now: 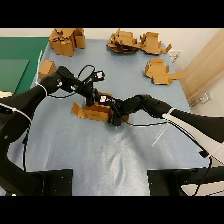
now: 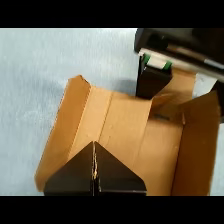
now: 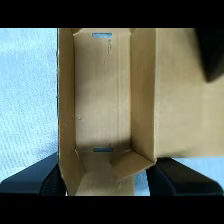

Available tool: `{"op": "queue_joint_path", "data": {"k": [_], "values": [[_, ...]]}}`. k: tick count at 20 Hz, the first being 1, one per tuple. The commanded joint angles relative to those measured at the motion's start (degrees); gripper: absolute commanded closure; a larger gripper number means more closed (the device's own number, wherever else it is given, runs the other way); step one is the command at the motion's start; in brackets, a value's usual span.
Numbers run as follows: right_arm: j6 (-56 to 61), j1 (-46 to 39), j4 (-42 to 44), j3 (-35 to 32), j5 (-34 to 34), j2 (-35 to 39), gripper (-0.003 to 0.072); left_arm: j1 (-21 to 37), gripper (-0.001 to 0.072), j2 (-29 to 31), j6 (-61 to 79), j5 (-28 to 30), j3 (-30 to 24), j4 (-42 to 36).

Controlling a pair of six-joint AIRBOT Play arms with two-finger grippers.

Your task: Fold the box.

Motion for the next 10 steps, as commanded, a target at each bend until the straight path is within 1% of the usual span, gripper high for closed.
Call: {"op": "queue_joint_path", "data": {"k": [1,4,7,9,10], "values": [[0.0,0.0,-0.5,0.0,0.0,0.0,0.0034,0.1,0.0701,-2.3,-0.8,-1.2,0.0,2.2],[0.0,0.0,-0.6,0.0,0.0,0.0,0.0034,0.0,0.0701,-3.0,-0.8,-3.4,0.2,2.4],[0.0,0.0,-0.6,0.0,0.0,0.0,0.0034,0.1,0.0701,-3.1,-0.6,-3.5,0.5,2.4],[0.0,0.0,-0.6,0.0,0.0,0.0,0.0034,0.2,0.0701,-3.1,-1.0,-3.8,1.9,2.4],[0.0,0.0,-0.6,0.0,0.0,0.0,0.0034,0.5,0.0701,-3.0,-2.4,-4.8,3.5,2.3]]}}
